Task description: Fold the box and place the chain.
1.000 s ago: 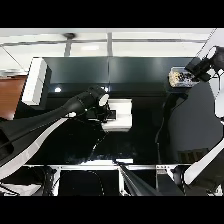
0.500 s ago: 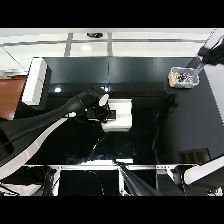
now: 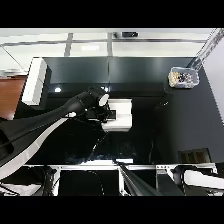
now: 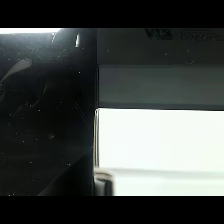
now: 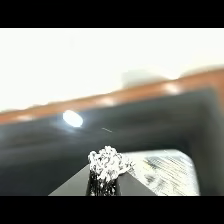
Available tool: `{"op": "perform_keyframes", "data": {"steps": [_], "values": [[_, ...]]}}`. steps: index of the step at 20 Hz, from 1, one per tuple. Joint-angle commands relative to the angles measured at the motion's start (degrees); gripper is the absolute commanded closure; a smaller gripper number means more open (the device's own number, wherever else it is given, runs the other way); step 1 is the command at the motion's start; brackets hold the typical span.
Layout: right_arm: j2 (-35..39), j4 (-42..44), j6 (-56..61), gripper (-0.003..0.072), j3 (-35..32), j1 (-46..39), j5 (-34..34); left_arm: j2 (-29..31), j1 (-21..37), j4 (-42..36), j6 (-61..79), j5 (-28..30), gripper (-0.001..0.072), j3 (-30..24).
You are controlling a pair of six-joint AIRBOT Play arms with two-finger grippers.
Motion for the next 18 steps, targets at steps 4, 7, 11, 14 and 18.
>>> {"op": "perform_keyframes", "data": {"steps": [4,7,11,14,18], "values": [[10.1,16.0,-3.2,0.0678,0.0,2.8,0.8,0.0,0.0,0.0,0.0,0.0,0.0682,0.0],[11.7,19.0,-3.8,0.0677,0.0,5.3,4.0,0.0,0.0,0.0,0.0,-0.1,0.0682,0.0],[13.0,19.1,-2.8,0.0677,0.0,11.5,7.7,0.0,0.0,0.0,0.0,-0.1,0.0682,0.0],[14.6,18.3,-2.9,0.0677,-0.9,16.5,8.3,0.0,0.0,0.0,0.0,-0.1,0.0682,0.0],[15.6,17.9,-2.8,0.0677,-0.9,22.1,8.4,0.0,0.0,0.0,0.0,-0.1,0.0682,0.0]]}}
